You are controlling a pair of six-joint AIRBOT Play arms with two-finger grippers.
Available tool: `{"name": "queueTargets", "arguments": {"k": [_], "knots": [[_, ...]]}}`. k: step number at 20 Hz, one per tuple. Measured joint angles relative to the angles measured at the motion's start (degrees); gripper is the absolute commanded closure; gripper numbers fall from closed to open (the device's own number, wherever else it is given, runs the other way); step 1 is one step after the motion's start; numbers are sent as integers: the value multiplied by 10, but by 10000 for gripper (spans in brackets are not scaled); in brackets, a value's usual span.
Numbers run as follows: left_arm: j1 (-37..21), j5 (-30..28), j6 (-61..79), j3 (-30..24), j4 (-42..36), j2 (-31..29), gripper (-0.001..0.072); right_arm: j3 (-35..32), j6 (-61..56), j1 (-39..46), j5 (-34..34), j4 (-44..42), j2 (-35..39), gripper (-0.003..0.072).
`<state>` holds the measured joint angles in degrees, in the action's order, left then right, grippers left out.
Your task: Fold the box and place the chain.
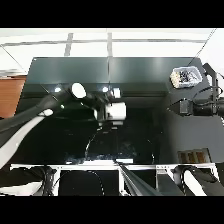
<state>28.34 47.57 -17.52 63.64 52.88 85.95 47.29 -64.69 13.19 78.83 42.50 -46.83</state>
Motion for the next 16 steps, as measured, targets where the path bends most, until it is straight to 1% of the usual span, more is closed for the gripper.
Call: {"name": "queueTargets", "arguments": {"k": [2, 4, 7, 9, 11, 14, 16], "knots": [[-63, -32, -70, 28, 25, 0, 434, 0, -1, 0, -6, 1, 0, 674], [-141, -70, -139, 59, 41, 7, 434, 0, -6, 0, -15, 1, 0, 674], [-265, -92, -241, 129, 64, 45, 434, 0, -12, 0, -33, -2, 0, 674], [-334, -77, -304, 190, 94, 85, 433, 0, -19, 0, -45, -3, 0, 674], [-389, -58, -362, 256, 133, 134, 418, 0, -29, 0, -51, -3, 0, 674], [-442, -22, -420, 356, 170, 219, 418, 0, -44, 0, -57, -5, 0, 674], [-462, 2, -440, 416, 189, 272, 418, 0, -58, 0, -58, -5, 0, 674]]}}
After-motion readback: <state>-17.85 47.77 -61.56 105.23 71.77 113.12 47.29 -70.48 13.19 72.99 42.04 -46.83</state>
